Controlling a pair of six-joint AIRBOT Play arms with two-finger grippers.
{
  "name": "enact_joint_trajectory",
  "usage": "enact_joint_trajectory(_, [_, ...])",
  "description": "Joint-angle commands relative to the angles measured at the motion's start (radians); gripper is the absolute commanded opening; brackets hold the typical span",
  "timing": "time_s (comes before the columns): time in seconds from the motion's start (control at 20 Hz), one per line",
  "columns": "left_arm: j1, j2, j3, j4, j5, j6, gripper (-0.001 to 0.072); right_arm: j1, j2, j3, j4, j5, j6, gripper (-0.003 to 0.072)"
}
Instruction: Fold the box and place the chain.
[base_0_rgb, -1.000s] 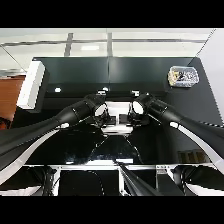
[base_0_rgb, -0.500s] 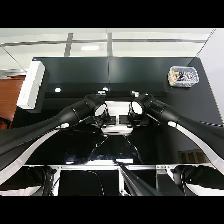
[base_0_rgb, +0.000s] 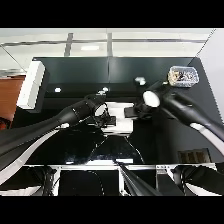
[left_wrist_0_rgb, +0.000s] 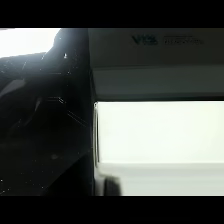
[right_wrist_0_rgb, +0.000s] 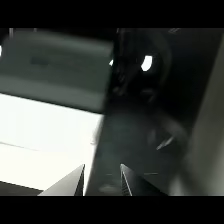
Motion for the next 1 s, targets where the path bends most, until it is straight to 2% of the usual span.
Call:
enact_joint_trajectory(0.0, [0.0, 0.0, 0.0, 0.0, 0.0, -0.001, 0.0027, -0.044, 0.154, 0.02, -0.374, 0.058, -0.038, 0.0267])
enact_joint_trajectory(0.1, [0.0, 0.0, 0.0, 0.0, 0.0, -0.001, 0.0027, -0.107, 0.17, 0.013, -0.625, 0.021, -0.047, 0.0266])
enact_joint_trajectory(0.15, [0.0, 0.0, 0.0, 0.0, 0.0, -0.001, 0.0027, -0.16, 0.166, 0.0, -0.659, -0.047, -0.052, 0.0266])
enact_joint_trajectory(0.25, [0.0, 0.0, 0.0, 0.0, 0.0, -0.001, 0.0027, -0.307, 0.142, -0.048, -0.612, -0.265, -0.051, 0.0271])
enact_joint_trajectory(0.3, [0.0, 0.0, 0.0, 0.0, 0.0, -0.001, 0.0027, -0.392, 0.113, -0.068, -0.537, -0.367, -0.046, 0.0525])
enact_joint_trajectory(0.35, [0.0, 0.0, 0.0, 0.0, 0.0, -0.001, 0.0027, -0.473, 0.069, -0.071, -0.431, -0.442, -0.046, 0.0682])
enact_joint_trajectory(0.45, [0.0, 0.0, 0.0, 0.001, 0.0, -0.001, 0.0028, -0.63, -0.055, -0.066, -0.264, -0.548, -0.048, 0.0682])
enact_joint_trajectory(0.5, [0.001, 0.0, 0.0, 0.002, -0.001, -0.001, 0.0027, -0.695, -0.123, -0.037, -0.187, -0.555, -0.048, 0.0681])
enact_joint_trajectory(0.6, [0.001, 0.0, 0.0, 0.004, 0.0, -0.001, 0.0028, -0.783, -0.256, 0.092, -0.078, -0.507, -0.048, 0.068])
enact_joint_trajectory(0.65, [0.002, 0.0, 0.0, 0.004, 0.004, -0.001, 0.0027, -0.807, -0.331, 0.193, -0.063, -0.442, -0.048, 0.0679])
enact_joint_trajectory(0.85, [0.008, 0.0, 0.0, 0.003, 0.0, -0.001, 0.0028, -0.835, -0.643, 0.674, -0.102, -0.094, -0.042, 0.0678])
enact_joint_trajectory(0.95, [0.009, 0.0, 0.0, 0.004, -0.001, -0.001, 0.0027, -0.836, -0.763, 0.858, -0.118, -0.001, -0.009, 0.0677])
